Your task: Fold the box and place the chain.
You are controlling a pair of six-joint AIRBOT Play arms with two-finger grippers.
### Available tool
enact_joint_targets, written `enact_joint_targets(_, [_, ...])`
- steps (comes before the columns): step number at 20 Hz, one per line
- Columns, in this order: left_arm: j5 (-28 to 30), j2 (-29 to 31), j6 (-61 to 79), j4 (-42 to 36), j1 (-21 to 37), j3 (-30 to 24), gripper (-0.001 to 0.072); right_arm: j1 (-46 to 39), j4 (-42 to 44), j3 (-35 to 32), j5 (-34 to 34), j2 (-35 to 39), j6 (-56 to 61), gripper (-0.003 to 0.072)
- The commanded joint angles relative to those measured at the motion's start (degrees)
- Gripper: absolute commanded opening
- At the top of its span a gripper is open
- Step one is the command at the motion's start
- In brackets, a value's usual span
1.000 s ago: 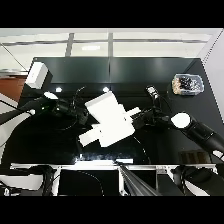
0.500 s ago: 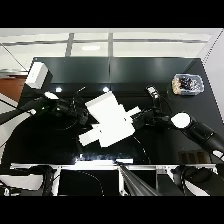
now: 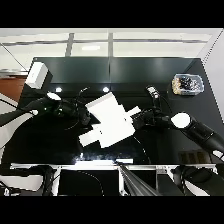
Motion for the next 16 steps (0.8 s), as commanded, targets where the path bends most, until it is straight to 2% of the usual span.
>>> enact_joint_targets(1, [-1.2, 0.0, 0.0, 0.0, -0.2, 0.1, 0.0235, 0.0, 0.0, 0.0, 0.0, 0.0, 0.0, 0.0039])
enact_joint_targets(6, [-3.3, -0.1, 0.0, 0.0, -0.8, 0.1, 0.0225, 0.0, 0.0, 0.0, -0.1, 0.0, 0.0, 0.0039])
enact_joint_targets(8, [-3.1, -0.1, 0.0, 0.3, -0.8, 0.1, 0.0026, 0.0, 0.0, 0.0, -0.1, 0.0, 0.0, 0.0039])
enact_joint_targets(9, [-3.1, -0.1, 0.0, 0.5, -0.8, 0.1, 0.0025, 0.0, 0.0, 0.0, 0.2, 0.0, 0.0, 0.004])
enact_joint_targets(10, [-3.1, -0.1, 0.0, 0.7, -0.8, 0.1, 0.0025, 0.0, -0.3, 0.0, 0.4, 0.0, 0.0, 0.0129])
enact_joint_targets(12, [-3.1, 0.0, 0.0, 1.7, -0.7, 0.1, 0.0024, -0.7, -0.7, 0.0, 1.2, 0.2, 0.0, 0.0553])
enact_joint_targets(13, [-3.1, 0.0, 0.0, 2.0, -0.7, 0.2, 0.0023, -1.7, -1.6, 0.3, 2.0, 0.7, 0.0, 0.0643])
enact_joint_targets(16, [-3.0, 0.7, 0.0, 6.2, -0.9, 2.2, 0.002, -8.0, -11.6, 4.2, 10.2, 5.8, -0.1, 0.0653])
